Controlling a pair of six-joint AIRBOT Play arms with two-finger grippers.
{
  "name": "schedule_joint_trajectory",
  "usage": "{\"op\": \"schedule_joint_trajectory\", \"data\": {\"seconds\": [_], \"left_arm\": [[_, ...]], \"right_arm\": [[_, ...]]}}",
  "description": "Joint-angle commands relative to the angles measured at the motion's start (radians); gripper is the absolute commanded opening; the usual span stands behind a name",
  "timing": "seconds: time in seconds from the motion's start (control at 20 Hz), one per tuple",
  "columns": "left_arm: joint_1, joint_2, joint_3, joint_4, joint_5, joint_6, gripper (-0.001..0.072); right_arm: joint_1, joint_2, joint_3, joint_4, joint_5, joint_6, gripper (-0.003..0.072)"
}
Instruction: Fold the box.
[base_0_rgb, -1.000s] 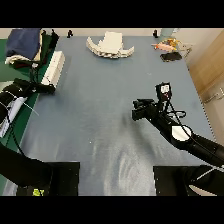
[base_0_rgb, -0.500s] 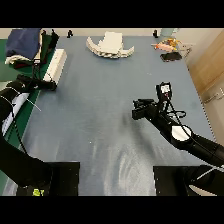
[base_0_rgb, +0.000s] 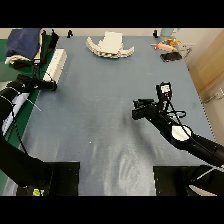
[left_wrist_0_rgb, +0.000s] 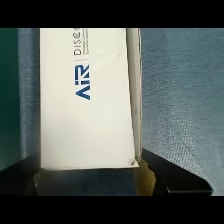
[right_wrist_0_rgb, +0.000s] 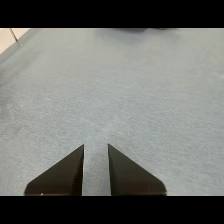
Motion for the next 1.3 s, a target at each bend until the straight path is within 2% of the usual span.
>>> {"op": "schedule_joint_trajectory", "data": {"seconds": [0.0, 0.2, 0.5, 0.55, 0.6, 0.65, 0.75, 0.8, 0.85, 1.05, 1.15, 1.25], "left_arm": [[0.002, 0.0, 0.001, 0.008, -0.024, -0.003, 0.0691], [0.044, 0.052, 0.001, 0.114, -0.183, -0.098, 0.0691], [0.135, 0.263, 0.002, 0.401, -0.582, -0.306, 0.0688], [0.143, 0.299, 0.002, 0.408, -0.652, -0.317, 0.0549], [0.146, 0.337, 0.003, 0.404, -0.732, -0.349, 0.016], [0.142, 0.37, 0.005, 0.395, -0.795, -0.371, 0.0015], [0.114, 0.428, 0.005, 0.293, -0.863, -0.386, 0.0014], [0.08, 0.455, 0.005, 0.25, -0.879, -0.401, 0.0013], [0.031, 0.477, 0.005, 0.247, -0.881, -0.427, 0.0012], [-0.254, 0.499, 0.003, 0.272, -0.859, -0.563, 0.0012], [-0.382, 0.499, 0.002, 0.283, -0.784, -0.613, 0.0013], [-0.486, 0.499, 0.002, 0.286, -0.705, -0.651, 0.0014]], "right_arm": [[0.0, 0.0, 0.0, 0.002, 0.0, 0.0, 0.0241], [0.0, 0.0, 0.0, 0.016, 0.001, 0.0, 0.0241], [0.0, 0.0, 0.0, 0.017, 0.023, 0.0, 0.0241], [0.0, 0.0, 0.0, 0.028, 0.031, 0.0, 0.0241], [0.0, 0.0, 0.0, 0.037, 0.042, -0.001, 0.0238], [0.0, 0.0, 0.0, 0.037, 0.049, -0.004, 0.022], [-0.01, 0.0, 0.011, 0.054, 0.074, -0.023, 0.0094], [-0.032, -0.006, 0.029, 0.09, 0.108, -0.051, 0.0077], [-0.061, -0.02, 0.055, 0.135, 0.152, -0.074, 0.0029], [-0.175, -0.177, 0.222, 0.163, 0.389, -0.096, 0.0007], [-0.201, -0.291, 0.33, 0.073, 0.489, -0.041, 0.0007], [-0.222, -0.416, 0.448, -0.197, 0.61, 0.189, 0.0006]]}}
